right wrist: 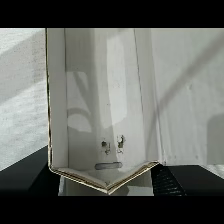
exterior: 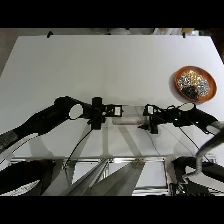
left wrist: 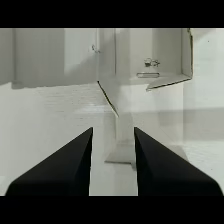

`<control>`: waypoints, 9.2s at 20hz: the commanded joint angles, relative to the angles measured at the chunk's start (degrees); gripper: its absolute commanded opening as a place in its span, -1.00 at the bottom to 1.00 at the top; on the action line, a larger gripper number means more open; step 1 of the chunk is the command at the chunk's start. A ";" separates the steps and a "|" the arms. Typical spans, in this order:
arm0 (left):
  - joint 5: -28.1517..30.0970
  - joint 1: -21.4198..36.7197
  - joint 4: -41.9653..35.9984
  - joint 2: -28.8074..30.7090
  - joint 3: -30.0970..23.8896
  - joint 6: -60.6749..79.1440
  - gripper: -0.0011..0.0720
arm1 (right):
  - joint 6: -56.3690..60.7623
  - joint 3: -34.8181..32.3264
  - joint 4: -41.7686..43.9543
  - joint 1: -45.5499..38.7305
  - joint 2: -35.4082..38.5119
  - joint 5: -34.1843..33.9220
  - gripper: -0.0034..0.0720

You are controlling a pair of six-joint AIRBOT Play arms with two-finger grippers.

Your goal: Fold the box and place the chain.

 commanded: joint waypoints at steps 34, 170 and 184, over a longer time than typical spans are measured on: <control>1.05 -3.32 -19.08 -3.67 -0.02 6.88 -0.50 | 0.02 0.02 0.02 0.02 0.00 0.02 0.15; -17.64 5.79 -10.27 0.44 6.27 -11.91 0.61 | 0.00 0.00 0.02 0.02 0.00 0.15 0.15; -2.60 7.74 -29.51 -9.92 -0.98 32.72 0.94 | 0.02 0.00 0.02 0.02 0.00 0.15 0.15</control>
